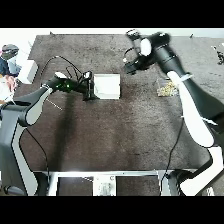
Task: Fold the box and place the chain.
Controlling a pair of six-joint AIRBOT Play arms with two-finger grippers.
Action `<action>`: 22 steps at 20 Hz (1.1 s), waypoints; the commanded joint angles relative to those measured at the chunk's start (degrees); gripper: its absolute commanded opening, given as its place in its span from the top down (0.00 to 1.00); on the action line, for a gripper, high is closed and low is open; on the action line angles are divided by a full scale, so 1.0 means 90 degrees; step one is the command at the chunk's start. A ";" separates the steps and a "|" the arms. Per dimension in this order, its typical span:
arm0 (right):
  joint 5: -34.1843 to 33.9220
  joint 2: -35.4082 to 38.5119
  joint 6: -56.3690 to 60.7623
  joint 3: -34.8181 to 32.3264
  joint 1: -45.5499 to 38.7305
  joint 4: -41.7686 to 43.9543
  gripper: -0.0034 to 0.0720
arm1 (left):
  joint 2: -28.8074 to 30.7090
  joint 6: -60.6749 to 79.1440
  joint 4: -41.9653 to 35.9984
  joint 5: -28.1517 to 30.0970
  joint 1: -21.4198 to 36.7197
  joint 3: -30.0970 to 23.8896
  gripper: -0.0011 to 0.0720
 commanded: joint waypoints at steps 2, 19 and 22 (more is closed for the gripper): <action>-0.0665 0.0777 -0.0260 -0.0578 -0.1027 -0.0068 0.42 | 0.0002 0.0005 0.0005 0.0000 -0.0005 0.0002 0.59; -0.0918 0.0085 -0.1464 -0.2310 -0.3138 0.1248 0.51 | 0.0002 0.0005 0.0005 0.0010 -0.0005 0.0002 0.59; -0.0877 -0.0095 -0.1644 -0.2310 -0.3138 0.1581 0.67 | 0.0002 0.0005 0.0005 0.0010 -0.0005 0.0002 0.59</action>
